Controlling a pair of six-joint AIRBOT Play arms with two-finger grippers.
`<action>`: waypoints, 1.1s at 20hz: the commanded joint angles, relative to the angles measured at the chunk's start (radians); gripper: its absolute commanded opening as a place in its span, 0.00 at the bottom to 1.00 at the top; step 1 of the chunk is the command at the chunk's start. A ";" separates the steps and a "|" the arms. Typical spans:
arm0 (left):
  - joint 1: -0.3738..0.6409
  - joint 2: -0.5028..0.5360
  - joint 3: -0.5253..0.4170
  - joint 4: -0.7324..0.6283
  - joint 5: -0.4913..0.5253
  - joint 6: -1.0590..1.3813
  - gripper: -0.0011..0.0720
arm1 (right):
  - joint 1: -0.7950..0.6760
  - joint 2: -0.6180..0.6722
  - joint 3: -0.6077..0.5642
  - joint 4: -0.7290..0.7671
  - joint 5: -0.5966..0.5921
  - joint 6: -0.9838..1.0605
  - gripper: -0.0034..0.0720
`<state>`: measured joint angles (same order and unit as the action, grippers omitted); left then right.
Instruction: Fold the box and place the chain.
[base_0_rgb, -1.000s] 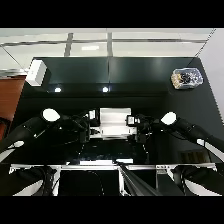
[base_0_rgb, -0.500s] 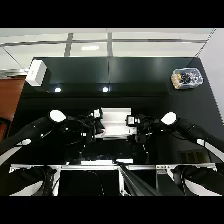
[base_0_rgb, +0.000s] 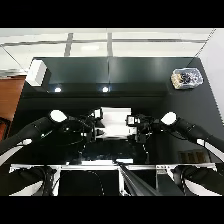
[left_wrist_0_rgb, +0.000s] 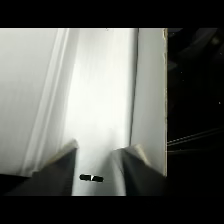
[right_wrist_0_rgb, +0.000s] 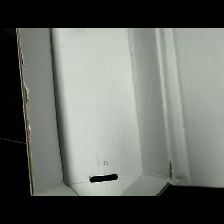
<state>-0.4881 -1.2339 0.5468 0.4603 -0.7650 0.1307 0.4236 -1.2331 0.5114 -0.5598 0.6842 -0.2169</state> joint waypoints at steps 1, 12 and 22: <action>0.005 0.003 0.008 0.019 -0.003 -0.024 0.32 | 0.001 -0.001 0.001 0.000 0.000 0.000 0.75; 0.331 0.273 0.055 0.642 -0.118 -1.167 0.05 | 0.001 -0.001 0.000 0.000 0.000 0.000 0.75; 0.616 -0.039 -0.064 0.184 -0.397 -1.182 0.05 | 0.001 -0.001 0.001 0.000 0.000 0.000 0.75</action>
<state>0.1223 -1.1736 0.4984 0.7700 -1.1110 -1.0859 0.4236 -1.2331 0.5114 -0.5598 0.6842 -0.2169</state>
